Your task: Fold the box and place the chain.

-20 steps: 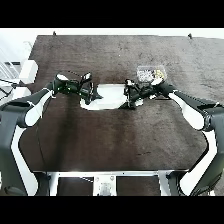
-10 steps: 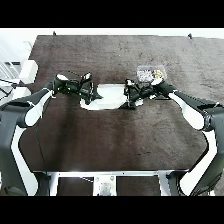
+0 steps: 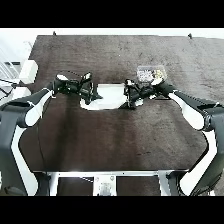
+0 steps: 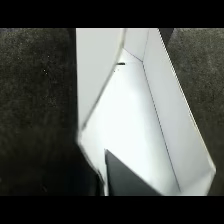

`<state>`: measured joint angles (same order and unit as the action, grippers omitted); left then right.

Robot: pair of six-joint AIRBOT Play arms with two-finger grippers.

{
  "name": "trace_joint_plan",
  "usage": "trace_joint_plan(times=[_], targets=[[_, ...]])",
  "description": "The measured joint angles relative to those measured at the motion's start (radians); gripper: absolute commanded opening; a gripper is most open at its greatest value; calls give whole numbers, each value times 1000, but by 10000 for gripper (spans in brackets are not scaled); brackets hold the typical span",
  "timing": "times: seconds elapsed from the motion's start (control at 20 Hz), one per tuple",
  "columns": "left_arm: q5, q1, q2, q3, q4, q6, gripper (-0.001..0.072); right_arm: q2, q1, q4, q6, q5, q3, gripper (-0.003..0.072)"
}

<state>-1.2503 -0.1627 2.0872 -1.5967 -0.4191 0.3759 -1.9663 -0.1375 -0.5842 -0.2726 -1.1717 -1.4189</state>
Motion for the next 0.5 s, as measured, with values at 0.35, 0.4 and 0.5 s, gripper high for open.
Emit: trace_joint_plan(times=[0.35,0.4,0.5], targets=[[-68,3,-3,-51,23,8,236,0,0,0,0,0,0,562],[-87,10,0,-70,1,-10,236,0,0,0,0,0,0,563],[-139,35,-2,-110,-27,-61,236,0,0,-1,0,0,0,562]])
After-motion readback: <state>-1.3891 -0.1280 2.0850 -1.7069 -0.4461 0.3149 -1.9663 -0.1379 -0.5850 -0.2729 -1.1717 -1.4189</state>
